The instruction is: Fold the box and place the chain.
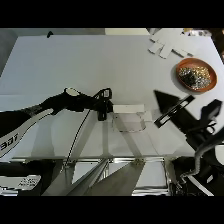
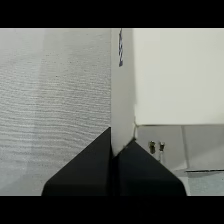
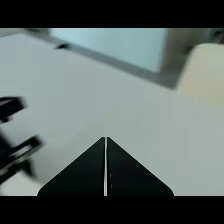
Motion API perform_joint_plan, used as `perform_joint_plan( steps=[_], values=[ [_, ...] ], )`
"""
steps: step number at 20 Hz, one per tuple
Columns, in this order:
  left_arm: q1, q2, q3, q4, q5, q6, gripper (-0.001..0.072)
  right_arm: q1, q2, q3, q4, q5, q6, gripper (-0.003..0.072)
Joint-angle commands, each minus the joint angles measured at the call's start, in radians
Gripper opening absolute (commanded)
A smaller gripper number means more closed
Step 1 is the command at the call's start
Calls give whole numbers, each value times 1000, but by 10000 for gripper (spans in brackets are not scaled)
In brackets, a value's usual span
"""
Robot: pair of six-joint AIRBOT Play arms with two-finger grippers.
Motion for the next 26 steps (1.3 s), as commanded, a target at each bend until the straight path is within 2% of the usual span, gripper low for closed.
perform_joint_plan(
  steps=[1, 4, 8, 10, 14, 16, 19, 20, 21, 22, 23, 24, 26],
  values=[
    [-1, -1, -1, 0, 0, 0, 11, -25, -104, 0, -182, 266, 299, 15],
    [-1, -1, -1, 0, 0, 0, 10, -166, -227, 2, -362, 488, 475, 14],
    [-1, -1, -1, 0, 0, 0, 11, -404, -244, 50, -599, 756, 473, 14],
    [-1, -1, -1, 0, 0, 0, 11, -489, -247, 93, -706, 786, 399, 12],
    [-1, -1, -1, 0, 0, 0, 11, -502, -330, 148, -971, 771, 279, 12],
    [-1, -1, -1, 0, 0, 0, 10, -465, -385, 148, -1032, 772, 263, 13],
    [-1, -1, -1, 0, 0, 0, 11, -374, -416, 148, -1047, 760, 263, 14],
    [-1, -1, -1, 0, 0, 0, 11, -352, -416, 147, -1047, 747, 263, 49],
    [-1, -1, -1, 0, 0, 0, 11, -339, -416, 146, -1048, 744, 263, 214],
    [-1, -1, -1, 0, 0, 0, 11, -326, -416, 139, -1048, 739, 264, 479],
    [-1, -1, -1, 0, 0, 0, 11, -315, -415, 126, -1048, 737, 264, 671],
    [-1, -1, -1, 0, 0, 0, 11, -304, -413, 109, -1048, 734, 264, 711],
    [-1, -1, -1, 0, 0, 0, 11, -283, -402, 63, -1046, 712, 262, 710]
  ],
)
